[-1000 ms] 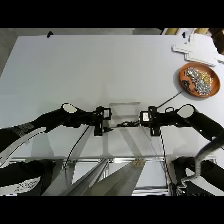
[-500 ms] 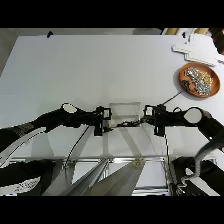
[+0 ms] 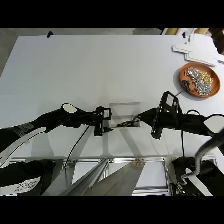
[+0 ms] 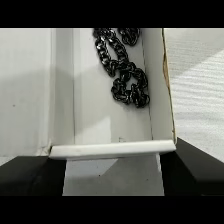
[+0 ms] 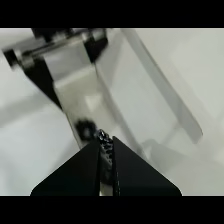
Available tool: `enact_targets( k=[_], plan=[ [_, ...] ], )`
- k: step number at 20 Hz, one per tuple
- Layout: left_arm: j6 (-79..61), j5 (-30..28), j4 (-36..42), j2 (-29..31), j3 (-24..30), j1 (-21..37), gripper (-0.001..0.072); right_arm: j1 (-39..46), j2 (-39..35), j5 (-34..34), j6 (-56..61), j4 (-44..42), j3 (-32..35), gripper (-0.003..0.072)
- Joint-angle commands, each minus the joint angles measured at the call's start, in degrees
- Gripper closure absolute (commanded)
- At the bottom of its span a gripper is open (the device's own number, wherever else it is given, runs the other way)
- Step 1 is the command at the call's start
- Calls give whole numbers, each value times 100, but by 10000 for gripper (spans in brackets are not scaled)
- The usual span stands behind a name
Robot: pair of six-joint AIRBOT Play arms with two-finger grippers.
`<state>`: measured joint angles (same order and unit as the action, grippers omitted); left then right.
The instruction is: Fold the box and place the chain.
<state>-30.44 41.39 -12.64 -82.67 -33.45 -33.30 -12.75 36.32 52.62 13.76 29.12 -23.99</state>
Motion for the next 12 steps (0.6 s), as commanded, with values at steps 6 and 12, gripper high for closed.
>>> enact_targets(
  k=[6,12],
  plan=[
    [-2,-2,0,2,0,0,696,-896,85,-706,-527,-1307,2,671],
    [-2,-2,-2,2,0,0,696,-1762,1362,-1849,-525,-1239,2,670]
  ],
)
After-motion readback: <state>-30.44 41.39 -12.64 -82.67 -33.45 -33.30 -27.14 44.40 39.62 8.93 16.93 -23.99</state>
